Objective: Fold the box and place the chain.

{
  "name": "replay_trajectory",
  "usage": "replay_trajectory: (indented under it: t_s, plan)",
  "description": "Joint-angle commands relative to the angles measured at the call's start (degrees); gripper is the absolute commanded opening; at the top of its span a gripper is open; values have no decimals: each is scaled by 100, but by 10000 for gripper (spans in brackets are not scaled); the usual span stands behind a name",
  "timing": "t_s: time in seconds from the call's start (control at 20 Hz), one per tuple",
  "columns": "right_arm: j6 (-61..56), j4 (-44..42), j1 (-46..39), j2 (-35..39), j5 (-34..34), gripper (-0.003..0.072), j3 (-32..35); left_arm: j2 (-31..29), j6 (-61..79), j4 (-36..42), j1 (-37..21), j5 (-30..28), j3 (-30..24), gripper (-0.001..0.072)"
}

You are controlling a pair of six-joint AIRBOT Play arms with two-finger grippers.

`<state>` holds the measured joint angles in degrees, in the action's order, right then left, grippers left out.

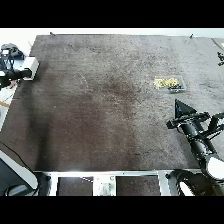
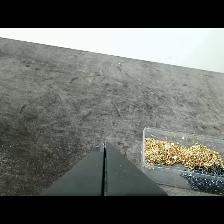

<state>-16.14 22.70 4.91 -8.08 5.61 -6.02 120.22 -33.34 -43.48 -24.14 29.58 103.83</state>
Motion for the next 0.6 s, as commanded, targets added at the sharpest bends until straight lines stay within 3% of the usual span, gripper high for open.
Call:
replay_trajectory:
  t_s: [0.0, 0.2, 0.35, 0.45, 0.55]
  plan:
    - [-2, 0, 2, -2, 0, -11, 4, -289, -131, 24, 0, 225, 22, 645]
    - [-2, 0, 2, -2, 0, -11, 4, -837, -129, 28, 0, 308, 76, 644]
    - [-2, 0, 2, -2, 0, -11, 4, -1335, -129, 116, 0, 717, 103, 639]
    - [-2, 0, 2, -2, 0, -11, 4, -1635, -94, 334, 0, 1091, 103, 291]
    - [-2, 0, 2, -2, 0, -11, 4, -1888, -13, 686, 0, 1443, 101, 56]
